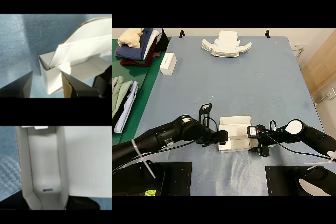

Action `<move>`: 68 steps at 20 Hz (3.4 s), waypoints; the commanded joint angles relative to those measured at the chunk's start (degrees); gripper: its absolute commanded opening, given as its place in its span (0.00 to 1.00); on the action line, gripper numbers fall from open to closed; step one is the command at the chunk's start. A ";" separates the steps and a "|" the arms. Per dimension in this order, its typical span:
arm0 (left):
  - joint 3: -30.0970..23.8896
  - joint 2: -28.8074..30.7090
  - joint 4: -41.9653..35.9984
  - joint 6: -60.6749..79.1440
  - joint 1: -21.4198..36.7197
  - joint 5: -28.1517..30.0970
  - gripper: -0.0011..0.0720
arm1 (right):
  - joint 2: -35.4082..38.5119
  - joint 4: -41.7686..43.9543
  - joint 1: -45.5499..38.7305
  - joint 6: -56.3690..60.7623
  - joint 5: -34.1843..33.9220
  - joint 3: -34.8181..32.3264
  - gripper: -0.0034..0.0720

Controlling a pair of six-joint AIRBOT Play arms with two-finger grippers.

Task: Fold the box.

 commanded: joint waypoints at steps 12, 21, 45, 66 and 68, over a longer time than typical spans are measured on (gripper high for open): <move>13.29 -17.20 17.51 -24.87 -10.67 -12.59 0.61 | 0.04 0.00 -0.04 0.00 0.02 -0.02 0.72; 13.44 -18.14 17.55 -25.07 -11.98 -12.55 0.04 | 0.04 0.00 -0.04 0.00 0.02 -0.02 0.72; 17.57 0.44 5.60 58.18 11.61 -36.41 0.77 | 0.04 0.00 -0.04 0.00 0.02 -0.02 0.72; -15.04 2.43 -38.16 134.00 18.23 7.13 0.97 | 0.04 0.00 -0.04 0.00 0.02 -0.02 0.72; -15.04 2.01 -38.29 133.96 16.87 8.00 0.97 | 0.04 0.02 -0.04 0.00 0.02 -0.02 0.72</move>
